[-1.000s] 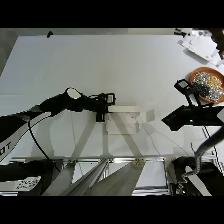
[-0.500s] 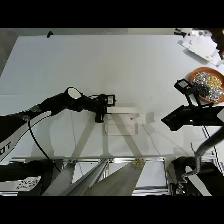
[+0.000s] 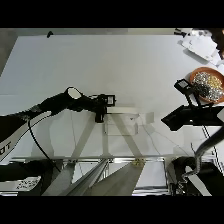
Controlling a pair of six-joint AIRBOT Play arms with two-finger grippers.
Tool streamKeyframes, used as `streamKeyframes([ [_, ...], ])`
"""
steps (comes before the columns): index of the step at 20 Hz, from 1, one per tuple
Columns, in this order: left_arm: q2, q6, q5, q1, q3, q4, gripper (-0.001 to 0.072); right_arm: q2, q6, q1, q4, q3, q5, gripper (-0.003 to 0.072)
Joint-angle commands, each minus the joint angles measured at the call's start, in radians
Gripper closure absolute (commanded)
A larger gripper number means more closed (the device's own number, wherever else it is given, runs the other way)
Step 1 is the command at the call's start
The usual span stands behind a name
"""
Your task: Fold the box and place the chain.
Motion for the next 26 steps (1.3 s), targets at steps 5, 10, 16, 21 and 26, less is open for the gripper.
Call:
streamKeyframes([
  [5,-0.001,-0.001,0.006,0.000,0.000,0.000,0.0705,0.001,0.000,0.000,0.000,0.001,0.000,0.0222],
  [10,-0.001,-0.001,0.006,0.000,0.000,0.000,0.0705,0.001,-0.003,0.000,-0.004,0.001,0.001,0.0222],
  [16,-0.001,-0.027,0.006,0.000,0.000,0.000,0.0705,0.001,-0.003,0.000,-0.004,0.001,0.000,0.0222],
  [21,-0.001,-0.026,0.006,0.000,0.000,0.000,0.0705,0.001,-0.003,0.000,-0.004,0.001,0.000,0.0222],
  [26,-0.001,-0.026,0.006,0.000,0.000,0.000,0.0694,0.001,-0.003,0.000,-0.004,0.001,0.000,0.0222],
])
